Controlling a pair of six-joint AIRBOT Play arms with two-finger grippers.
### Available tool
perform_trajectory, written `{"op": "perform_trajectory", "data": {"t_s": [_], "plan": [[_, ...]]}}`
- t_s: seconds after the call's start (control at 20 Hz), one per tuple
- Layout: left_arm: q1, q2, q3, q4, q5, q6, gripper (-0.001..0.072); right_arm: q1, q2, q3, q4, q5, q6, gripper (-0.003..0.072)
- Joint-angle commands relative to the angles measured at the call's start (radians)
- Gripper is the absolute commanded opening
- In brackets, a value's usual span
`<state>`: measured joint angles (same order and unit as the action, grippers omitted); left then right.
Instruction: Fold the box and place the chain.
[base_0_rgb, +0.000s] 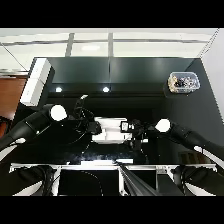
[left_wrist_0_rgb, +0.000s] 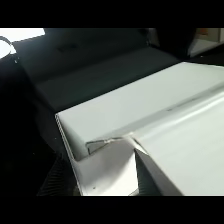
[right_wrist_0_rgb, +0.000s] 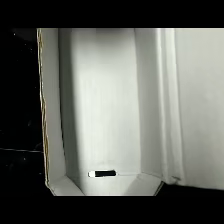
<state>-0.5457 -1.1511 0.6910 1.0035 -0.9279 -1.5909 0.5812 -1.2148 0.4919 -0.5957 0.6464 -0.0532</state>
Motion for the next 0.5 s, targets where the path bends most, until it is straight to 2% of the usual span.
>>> {"op": "perform_trajectory", "data": {"t_s": [0.0, 0.3, 0.45], "plan": [[-0.013, -0.003, 0.001, 0.069, 0.017, -0.06, 0.0503, 0.0, 0.0, 0.0, 0.0, -0.001, 0.0, 0.0202], [-0.014, -0.008, 0.002, 0.07, 0.01, -0.084, 0.0503, 0.0, 0.0, 0.0, 0.0, -0.003, 0.0, 0.0202], [-0.058, -0.01, 0.028, 0.101, 0.002, -0.149, 0.0503, 0.0, 0.0, 0.0, 0.0, -0.003, 0.0, 0.0203]]}}
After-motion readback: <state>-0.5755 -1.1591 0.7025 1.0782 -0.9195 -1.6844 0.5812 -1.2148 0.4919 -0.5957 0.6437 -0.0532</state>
